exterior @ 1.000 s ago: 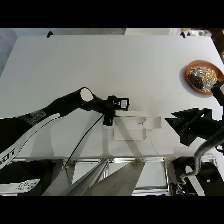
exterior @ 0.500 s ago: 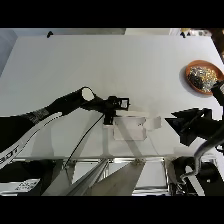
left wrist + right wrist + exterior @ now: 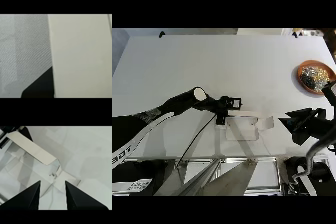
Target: Fold the box and place the chain.
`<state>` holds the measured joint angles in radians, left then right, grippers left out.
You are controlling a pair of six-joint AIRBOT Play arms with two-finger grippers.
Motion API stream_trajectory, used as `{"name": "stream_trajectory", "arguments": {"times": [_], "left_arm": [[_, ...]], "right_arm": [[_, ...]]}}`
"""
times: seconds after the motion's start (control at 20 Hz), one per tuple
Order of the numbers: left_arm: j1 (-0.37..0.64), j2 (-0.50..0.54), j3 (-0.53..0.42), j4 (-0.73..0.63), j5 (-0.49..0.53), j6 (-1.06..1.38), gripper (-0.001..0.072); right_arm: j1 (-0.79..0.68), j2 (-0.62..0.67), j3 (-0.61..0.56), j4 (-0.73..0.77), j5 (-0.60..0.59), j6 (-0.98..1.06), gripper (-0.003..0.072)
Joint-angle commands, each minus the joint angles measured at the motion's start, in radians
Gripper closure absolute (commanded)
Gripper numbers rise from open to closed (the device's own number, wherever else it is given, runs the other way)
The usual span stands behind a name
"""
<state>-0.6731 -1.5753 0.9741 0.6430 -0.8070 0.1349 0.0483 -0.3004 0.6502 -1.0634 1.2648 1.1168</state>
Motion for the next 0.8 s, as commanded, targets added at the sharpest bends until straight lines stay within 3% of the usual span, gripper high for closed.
{"name": "stream_trajectory", "arguments": {"times": [0.0,0.4,0.45,0.5,0.6,0.65,0.75], "left_arm": [[-0.001,0.000,0.000,0.001,0.010,0.000,0.0701],[-0.001,0.000,0.000,0.001,0.010,-0.001,0.0700],[-0.001,0.000,0.000,0.001,0.010,-0.001,0.0700],[-0.001,0.000,0.000,0.001,0.010,-0.001,0.0700],[-0.001,0.000,0.000,0.001,0.009,-0.002,0.0700],[-0.001,0.000,0.000,0.001,0.009,-0.002,0.0700],[-0.001,0.000,0.000,0.001,0.009,-0.002,0.0700]], "right_arm": [[0.000,0.001,0.000,-0.004,0.000,0.000,0.0348],[0.000,0.001,0.000,-0.002,0.000,0.000,0.0352],[0.000,0.001,0.000,0.016,-0.001,-0.012,0.0433],[0.010,-0.005,-0.001,0.074,-0.010,-0.064,0.0584],[0.048,-0.034,-0.006,0.252,-0.031,-0.158,0.0667],[0.072,-0.057,-0.011,0.324,-0.023,-0.226,0.0667],[0.145,-0.113,-0.034,0.313,-0.019,-0.298,0.0666]]}}
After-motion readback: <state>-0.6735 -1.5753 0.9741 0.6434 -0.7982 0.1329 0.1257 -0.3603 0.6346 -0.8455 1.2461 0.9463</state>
